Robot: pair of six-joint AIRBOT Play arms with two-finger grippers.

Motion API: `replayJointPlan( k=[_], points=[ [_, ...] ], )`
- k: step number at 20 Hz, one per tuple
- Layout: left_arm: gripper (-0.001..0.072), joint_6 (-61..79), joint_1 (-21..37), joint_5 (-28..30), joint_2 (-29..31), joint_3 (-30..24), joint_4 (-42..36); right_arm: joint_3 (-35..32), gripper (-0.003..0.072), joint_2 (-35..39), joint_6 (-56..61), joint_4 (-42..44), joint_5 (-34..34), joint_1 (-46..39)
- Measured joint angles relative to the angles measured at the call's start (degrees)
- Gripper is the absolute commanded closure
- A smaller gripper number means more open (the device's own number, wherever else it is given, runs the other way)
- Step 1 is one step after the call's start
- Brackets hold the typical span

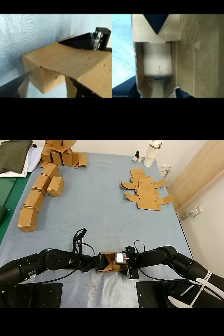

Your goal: Fold the box.

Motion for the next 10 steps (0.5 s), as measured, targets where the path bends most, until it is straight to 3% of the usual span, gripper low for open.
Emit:
replayJointPlan(
  k=[2,7,10],
  points=[
    [0.0118,-6.84,-0.07,-2.16,-0.39,1.95,7.04,0.02,0.0221,0.0,-0.02,0.04,0.0,0.0],
    [0.0117,-28.81,-3.67,-14.16,-3.5,10.27,30.05,0.0,0.0221,0.0,-0.02,0.07,-0.02,0.02],
    [0.0117,-37.55,-6.86,-18.58,-7.43,15.5,37.75,0.0,0.022,0.0,-0.02,0.07,-0.02,0.02]
  ],
)
